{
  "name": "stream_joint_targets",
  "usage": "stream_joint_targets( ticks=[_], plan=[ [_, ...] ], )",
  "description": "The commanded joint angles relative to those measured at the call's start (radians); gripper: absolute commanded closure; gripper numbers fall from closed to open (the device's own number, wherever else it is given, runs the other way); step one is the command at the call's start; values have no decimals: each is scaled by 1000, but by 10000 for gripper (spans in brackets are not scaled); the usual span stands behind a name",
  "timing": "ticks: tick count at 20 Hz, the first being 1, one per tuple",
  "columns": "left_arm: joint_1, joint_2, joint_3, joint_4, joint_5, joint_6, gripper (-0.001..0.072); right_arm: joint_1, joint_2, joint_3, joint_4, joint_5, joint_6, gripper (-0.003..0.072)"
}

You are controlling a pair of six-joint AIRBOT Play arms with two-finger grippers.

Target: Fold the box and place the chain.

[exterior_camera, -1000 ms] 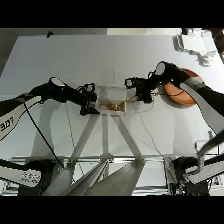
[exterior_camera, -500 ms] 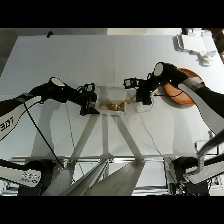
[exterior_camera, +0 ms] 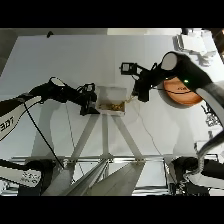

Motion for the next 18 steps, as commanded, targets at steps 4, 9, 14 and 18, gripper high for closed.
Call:
stream_joint_targets(
  ticks=[4, 9, 14, 18],
  plan=[
    [0, 0, 0, 0, 0, 0, 271, 61, 161, 0, 368, 15, 61, 678],
    [0, 0, 0, 0, 0, 0, 271, 106, 161, 0, 532, -76, 61, 678],
    [0, 0, 0, 0, 0, 0, 271, 117, 145, 0, 480, -151, 75, 678],
    [0, 0, 0, 0, 0, 0, 271, 117, 87, -5, 236, -166, 231, 678]
  ],
)
